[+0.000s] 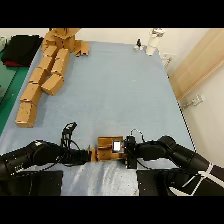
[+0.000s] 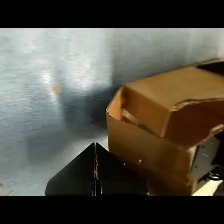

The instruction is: Fold the box.

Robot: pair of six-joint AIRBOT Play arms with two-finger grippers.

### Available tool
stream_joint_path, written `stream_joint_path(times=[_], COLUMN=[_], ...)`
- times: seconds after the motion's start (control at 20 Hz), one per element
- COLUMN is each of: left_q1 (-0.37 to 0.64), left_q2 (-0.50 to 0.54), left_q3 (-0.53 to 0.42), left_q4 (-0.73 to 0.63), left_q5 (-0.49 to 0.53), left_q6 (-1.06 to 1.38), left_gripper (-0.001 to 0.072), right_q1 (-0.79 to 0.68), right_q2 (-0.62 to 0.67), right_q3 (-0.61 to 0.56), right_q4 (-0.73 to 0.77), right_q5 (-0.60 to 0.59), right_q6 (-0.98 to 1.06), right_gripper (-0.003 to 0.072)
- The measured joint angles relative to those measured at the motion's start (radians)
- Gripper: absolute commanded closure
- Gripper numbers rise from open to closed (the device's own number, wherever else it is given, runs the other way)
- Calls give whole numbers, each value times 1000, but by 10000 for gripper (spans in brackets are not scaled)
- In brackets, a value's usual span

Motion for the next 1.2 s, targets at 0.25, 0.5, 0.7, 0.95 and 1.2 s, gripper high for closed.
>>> stream_joint_path(times=[0.25, 0.5, 0.7, 0.95, 1.2], left_q1=[2, 8, 31, 65, 80], left_q2=[-2, -2, -2, -2, -2], left_q3=[61, 81, 85, 98, 127], left_q4=[-66, -72, -68, -66, -66], left_q5=[-24, -73, -105, -142, -154], left_q6=[82, 101, 101, 107, 126], left_gripper=[697, 323, 368, 367, 348], right_q1=[0, 0, 0, 0, 0], right_q2=[0, 0, 0, 0, 0], right_q3=[0, 0, 0, 0, 0], right_q4=[0, 0, 0, 0, 0], right_q5=[0, 0, 0, 0, 0], right_q6=[0, 0, 0, 0, 0], right_gripper=[233, 233, 233, 233, 233])
